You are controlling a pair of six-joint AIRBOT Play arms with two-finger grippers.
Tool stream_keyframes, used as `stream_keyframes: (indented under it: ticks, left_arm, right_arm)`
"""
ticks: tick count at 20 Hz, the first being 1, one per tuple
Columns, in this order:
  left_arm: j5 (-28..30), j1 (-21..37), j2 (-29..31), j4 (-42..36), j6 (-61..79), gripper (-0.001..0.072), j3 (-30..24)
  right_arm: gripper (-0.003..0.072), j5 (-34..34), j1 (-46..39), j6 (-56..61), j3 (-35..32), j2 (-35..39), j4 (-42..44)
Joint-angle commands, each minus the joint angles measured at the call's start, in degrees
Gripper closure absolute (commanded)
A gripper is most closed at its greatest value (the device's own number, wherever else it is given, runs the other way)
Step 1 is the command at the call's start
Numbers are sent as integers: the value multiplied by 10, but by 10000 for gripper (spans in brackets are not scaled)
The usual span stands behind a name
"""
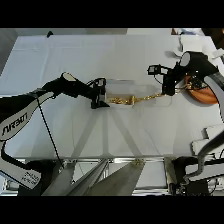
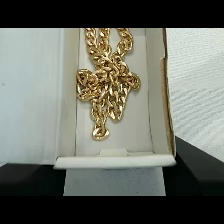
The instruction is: Fold the box and place the chain.
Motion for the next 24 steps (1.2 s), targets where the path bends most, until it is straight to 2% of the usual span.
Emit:
stream_keyframes:
  ticks: [1, 6, 9, 11, 12, 14, 18, 24]
  left_arm:
    - [0, 0, 0, 0, 0, 481, 0]
    - [0, 0, 0, 0, 0, 481, 0]
    - [0, 0, 0, 0, 0, 481, 0]
    - [0, 0, 0, 0, 0, 481, 0]
    - [0, 0, 0, 0, 0, 481, 0]
    - [0, 0, 0, 0, 0, 481, 0]
    - [0, 0, 0, 0, 0, 481, 0]
    - [0, 0, 0, 0, 0, 481, 0]
  right_arm:
    - [228, -14, -2, -24, 0, -24, 1]
    - [235, -8, -1, -24, -2, -36, 3]
    - [355, -7, -1, -22, -9, -41, 3]
    - [368, 5, -1, -22, -9, -45, 3]
    - [423, 5, -1, -22, -10, -47, 3]
    - [679, 6, -1, -22, -10, -47, 3]
    - [677, 38, 17, -20, -9, -38, 4]
    - [678, 36, 84, 70, -9, 43, 20]
